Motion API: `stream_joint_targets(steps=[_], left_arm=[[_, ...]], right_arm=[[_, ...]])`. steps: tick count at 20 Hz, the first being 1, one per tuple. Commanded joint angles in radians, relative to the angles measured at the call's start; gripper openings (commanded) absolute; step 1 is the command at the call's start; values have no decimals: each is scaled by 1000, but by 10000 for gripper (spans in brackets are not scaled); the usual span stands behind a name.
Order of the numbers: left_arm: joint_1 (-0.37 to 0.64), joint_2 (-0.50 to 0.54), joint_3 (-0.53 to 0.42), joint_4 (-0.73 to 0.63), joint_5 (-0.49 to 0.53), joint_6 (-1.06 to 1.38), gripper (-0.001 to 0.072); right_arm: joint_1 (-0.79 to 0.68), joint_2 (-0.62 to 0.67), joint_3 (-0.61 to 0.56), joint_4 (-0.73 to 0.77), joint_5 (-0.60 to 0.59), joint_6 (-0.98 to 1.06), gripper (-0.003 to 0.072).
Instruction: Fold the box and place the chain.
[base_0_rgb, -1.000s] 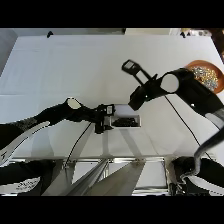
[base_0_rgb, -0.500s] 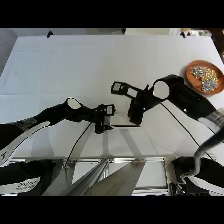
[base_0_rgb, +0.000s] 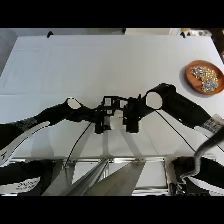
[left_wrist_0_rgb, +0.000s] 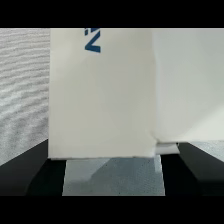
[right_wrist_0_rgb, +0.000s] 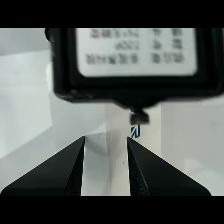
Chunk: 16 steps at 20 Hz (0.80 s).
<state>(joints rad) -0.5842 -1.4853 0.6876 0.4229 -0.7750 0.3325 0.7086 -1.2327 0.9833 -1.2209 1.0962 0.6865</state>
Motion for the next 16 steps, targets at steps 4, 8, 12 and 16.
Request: stream_joint_targets(steps=[4, 8, 12, 16], left_arm=[[1, 1, 0, 0, 0, 0, 273], [1, 1, 0, 0, 0, 0, 273], [1, 1, 0, 0, 0, 0, 273], [1, 1, 0, 0, 0, 0, 273]], right_arm=[[19, 1, -1, -71, -32, -14, 303], [19, 1, -14, -86, -53, -14, 301], [19, 1, -30, -85, -87, -10, 255], [18, 1, -42, -86, -103, -6, 219]])
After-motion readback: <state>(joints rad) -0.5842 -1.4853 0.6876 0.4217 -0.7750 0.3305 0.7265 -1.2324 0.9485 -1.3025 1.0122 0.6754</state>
